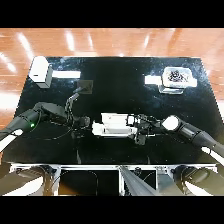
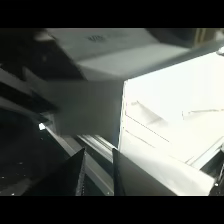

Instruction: Fold the box and place the chain.

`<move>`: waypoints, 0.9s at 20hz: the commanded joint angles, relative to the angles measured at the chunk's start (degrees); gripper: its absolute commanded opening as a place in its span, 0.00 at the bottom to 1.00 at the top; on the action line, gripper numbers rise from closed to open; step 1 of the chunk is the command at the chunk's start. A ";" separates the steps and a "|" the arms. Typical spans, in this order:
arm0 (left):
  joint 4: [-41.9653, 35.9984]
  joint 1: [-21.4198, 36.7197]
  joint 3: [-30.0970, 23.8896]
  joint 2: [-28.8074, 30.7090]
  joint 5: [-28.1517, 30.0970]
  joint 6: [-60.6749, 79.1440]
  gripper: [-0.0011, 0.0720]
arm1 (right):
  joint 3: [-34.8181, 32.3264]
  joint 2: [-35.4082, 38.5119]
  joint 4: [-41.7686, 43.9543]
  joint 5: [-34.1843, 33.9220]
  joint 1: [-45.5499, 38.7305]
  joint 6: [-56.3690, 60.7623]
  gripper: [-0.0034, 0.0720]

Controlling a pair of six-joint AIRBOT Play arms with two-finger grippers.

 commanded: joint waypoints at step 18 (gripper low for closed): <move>-1.77 -4.59 4.35 0.02 3.08 0.59 0.86 | 0.07 0.02 0.04 0.02 -0.02 0.02 0.78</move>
